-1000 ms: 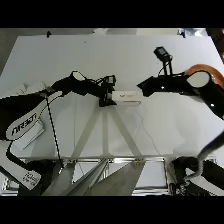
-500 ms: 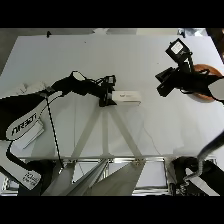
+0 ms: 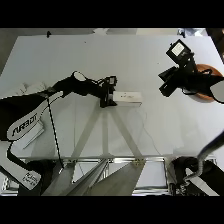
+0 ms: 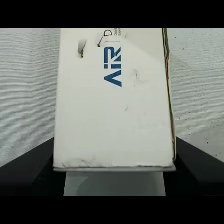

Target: Fold the box and place the chain.

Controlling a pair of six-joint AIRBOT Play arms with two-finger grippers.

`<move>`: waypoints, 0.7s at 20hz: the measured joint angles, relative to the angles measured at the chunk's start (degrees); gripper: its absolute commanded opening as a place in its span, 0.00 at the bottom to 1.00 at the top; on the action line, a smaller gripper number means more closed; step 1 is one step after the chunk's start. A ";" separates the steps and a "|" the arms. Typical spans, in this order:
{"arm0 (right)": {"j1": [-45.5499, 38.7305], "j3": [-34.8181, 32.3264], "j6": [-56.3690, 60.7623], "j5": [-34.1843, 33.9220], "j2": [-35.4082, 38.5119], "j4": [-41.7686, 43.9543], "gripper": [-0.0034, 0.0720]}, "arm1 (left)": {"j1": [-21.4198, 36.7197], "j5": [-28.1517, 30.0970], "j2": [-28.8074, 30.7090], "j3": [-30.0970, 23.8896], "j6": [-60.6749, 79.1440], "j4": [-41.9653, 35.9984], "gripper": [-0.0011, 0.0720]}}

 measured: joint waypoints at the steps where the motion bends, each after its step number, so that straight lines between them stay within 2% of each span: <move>1: 0.00 0.00 0.00 -0.07 0.00 -0.02 0.06 | -0.02 -0.72 0.02 0.00 -0.04 0.02 0.03; 7: 0.00 0.00 0.00 -0.04 0.00 -0.20 0.06 | -0.04 -5.14 3.69 -0.02 -3.26 -0.09 0.02; 11: 0.00 0.00 0.00 -0.04 0.00 -0.20 0.06 | -0.04 -6.14 10.91 -0.02 -7.30 -0.07 0.02; 14: 0.00 0.00 0.00 -0.04 0.00 -0.22 0.06 | 0.31 -4.55 17.84 -0.02 -12.72 0.31 0.02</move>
